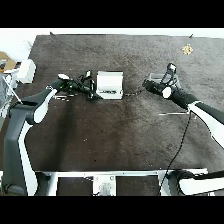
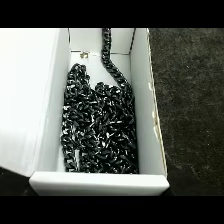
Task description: Fold the box and place the chain.
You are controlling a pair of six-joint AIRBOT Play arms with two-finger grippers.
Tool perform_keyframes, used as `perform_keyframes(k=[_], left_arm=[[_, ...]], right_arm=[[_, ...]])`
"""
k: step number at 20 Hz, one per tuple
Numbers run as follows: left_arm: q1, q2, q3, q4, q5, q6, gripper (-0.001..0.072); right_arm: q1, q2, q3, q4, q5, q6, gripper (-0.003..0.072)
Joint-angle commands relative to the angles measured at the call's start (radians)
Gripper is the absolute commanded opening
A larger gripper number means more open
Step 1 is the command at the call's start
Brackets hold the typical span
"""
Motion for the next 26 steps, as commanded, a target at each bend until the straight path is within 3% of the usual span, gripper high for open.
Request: perform_keyframes(k=[1, 5, 8, 11, 19, 20, 21, 22, 23, 26], left_arm=[[0.0, 0.0, 0.001, 0.0, 0.0, 0.0, 0.0226], [0.0, 0.0, 0.001, 0.0, 0.0, 0.0, 0.0226], [0.0, 0.0, 0.001, 0.0, 0.0, 0.0, 0.0226], [0.0, 0.0, 0.001, 0.0, 0.0, 0.0, 0.0226], [0.0, 0.0, 0.001, 0.0, 0.002, 0.0, 0.0226], [0.0, 0.0, 0.001, 0.0, 0.002, 0.0, 0.0226], [0.0, 0.0, 0.001, 0.0, 0.002, 0.0, 0.0226], [0.0, 0.0, 0.001, 0.0, 0.002, 0.0, 0.0226], [0.0, 0.0, 0.001, 0.0, 0.002, 0.0, 0.0226], [0.0, 0.0, 0.001, 0.0, 0.002, 0.0, 0.0226]], right_arm=[[0.068, 0.109, 0.002, 0.0, -0.006, -0.018, 0.0002], [0.204, 0.248, 0.053, -0.026, -0.097, -0.037, 0.0001], [0.314, 0.258, 0.187, -0.07, -0.097, -0.069, 0.0001], [0.383, 0.255, 0.227, -0.078, -0.1, -0.071, 0.0002], [0.458, 0.042, 0.167, -0.036, 0.08, -0.059, 0.0002], [0.457, 0.012, 0.167, -0.037, 0.108, -0.059, 0.0079], [0.451, -0.003, 0.167, -0.037, 0.131, -0.059, 0.0313], [0.439, -0.006, 0.167, -0.04, 0.157, -0.06, 0.0377], [0.425, 0.0, 0.167, -0.054, 0.178, -0.06, 0.0272], [0.348, 0.042, 0.167, -0.123, 0.262, -0.059, 0.0246]])
